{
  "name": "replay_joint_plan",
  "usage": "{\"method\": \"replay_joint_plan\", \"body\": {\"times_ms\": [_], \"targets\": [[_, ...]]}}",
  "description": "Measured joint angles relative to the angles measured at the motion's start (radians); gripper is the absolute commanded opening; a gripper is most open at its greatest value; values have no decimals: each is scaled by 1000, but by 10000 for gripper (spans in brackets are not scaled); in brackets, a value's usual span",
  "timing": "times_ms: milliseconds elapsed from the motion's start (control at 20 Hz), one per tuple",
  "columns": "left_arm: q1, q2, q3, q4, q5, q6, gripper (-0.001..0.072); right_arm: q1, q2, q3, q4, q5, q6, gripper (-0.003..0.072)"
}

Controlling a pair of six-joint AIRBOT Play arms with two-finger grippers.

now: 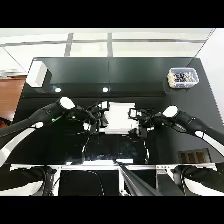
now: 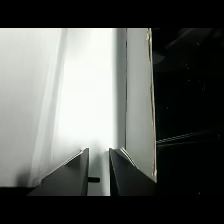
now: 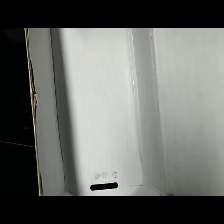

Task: Fold the box and place the chain.

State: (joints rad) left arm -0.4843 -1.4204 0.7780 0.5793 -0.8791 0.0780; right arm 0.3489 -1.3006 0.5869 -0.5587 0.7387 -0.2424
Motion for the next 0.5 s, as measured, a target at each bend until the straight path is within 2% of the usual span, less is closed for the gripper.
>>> {"method": "replay_joint_plan", "body": {"times_ms": [50,100,150,200,250,300,350,400,500], "targets": [[-5,-6,0,-4,3,0,161,0,0,0,0,0,0,124],[-9,-11,0,-6,5,0,123,0,0,0,0,0,0,124],[-11,-14,0,-9,6,-2,32,0,0,0,0,0,0,124],[-13,-17,0,-10,7,-2,32,0,0,0,0,0,0,124],[-14,-18,0,-12,8,-2,167,0,0,0,0,0,0,124],[-16,-19,0,-12,10,-2,365,0,0,0,0,0,0,124],[-16,-21,0,-16,16,-3,223,0,0,0,1,2,0,125],[-17,-21,0,-14,14,-5,38,0,0,0,0,2,0,124],[-18,-18,0,-2,8,-5,288,0,0,0,0,2,0,124]]}}
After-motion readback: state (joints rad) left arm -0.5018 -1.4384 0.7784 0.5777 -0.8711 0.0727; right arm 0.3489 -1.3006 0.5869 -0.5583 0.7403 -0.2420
